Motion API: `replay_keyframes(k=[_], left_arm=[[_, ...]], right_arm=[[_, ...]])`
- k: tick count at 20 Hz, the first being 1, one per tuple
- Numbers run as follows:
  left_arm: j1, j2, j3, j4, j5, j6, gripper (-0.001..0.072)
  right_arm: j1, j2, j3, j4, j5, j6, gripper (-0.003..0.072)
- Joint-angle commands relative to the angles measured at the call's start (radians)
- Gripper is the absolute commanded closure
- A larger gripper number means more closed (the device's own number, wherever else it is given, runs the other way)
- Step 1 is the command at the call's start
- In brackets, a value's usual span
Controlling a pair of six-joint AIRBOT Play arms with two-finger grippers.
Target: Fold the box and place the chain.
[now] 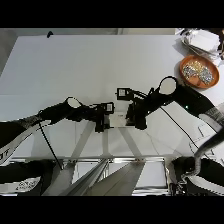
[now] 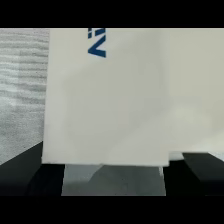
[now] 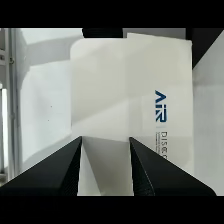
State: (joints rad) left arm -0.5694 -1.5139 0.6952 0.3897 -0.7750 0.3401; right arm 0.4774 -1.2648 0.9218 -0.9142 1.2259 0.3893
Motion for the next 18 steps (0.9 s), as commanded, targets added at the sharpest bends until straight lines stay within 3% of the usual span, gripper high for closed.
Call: replay_keyframes(k=[1, 3, 5, 18], left_arm=[[0.000, 0.001, 0.000, 0.000, 0.000, 0.000, 0.0499], [0.000, 0.001, 0.000, 0.000, 0.000, 0.000, 0.0499], [0.000, 0.001, 0.000, 0.000, 0.000, 0.000, 0.0499], [0.000, 0.001, 0.000, 0.000, 0.000, 0.000, 0.0499]], right_arm=[[0.003, 0.007, -0.026, -0.037, -0.044, 0.004, 0.0340], [0.003, 0.007, -0.026, -0.051, -0.082, 0.004, 0.0338], [0.004, 0.007, -0.026, -0.051, -0.107, 0.004, 0.0268], [0.044, 0.028, -0.026, -0.036, -0.097, 0.003, 0.0320]])
